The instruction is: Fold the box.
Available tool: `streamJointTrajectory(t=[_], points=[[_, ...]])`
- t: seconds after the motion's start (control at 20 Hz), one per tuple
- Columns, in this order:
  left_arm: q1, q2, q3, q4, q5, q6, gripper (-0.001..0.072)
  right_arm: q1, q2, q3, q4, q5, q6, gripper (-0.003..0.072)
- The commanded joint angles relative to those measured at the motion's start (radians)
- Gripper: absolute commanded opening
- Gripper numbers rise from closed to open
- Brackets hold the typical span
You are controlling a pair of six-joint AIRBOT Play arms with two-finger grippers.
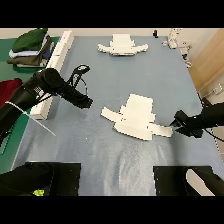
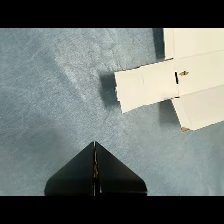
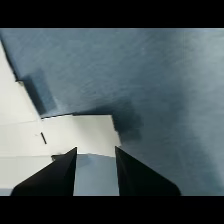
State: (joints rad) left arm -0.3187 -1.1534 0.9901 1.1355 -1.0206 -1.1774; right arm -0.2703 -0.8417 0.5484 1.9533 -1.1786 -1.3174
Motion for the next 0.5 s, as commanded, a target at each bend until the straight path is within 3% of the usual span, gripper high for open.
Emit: streamJointTrajectory(t=[0.0,0.15,0.45], points=[[0.0,-0.001,0.001,0.0,0.001,0.0,0.0015,-0.106,0.0,-0.028,-0.048,-0.024,-0.027,0.0365],[0.0,-0.001,0.0,0.0,0.001,0.0,0.0015,-0.126,0.0,-0.071,-0.031,0.006,-0.056,0.0293],[0.0,-0.001,0.0,0.0,0.001,0.0,0.0015,-0.125,-0.058,-0.119,0.194,0.098,-0.224,0.0293]])
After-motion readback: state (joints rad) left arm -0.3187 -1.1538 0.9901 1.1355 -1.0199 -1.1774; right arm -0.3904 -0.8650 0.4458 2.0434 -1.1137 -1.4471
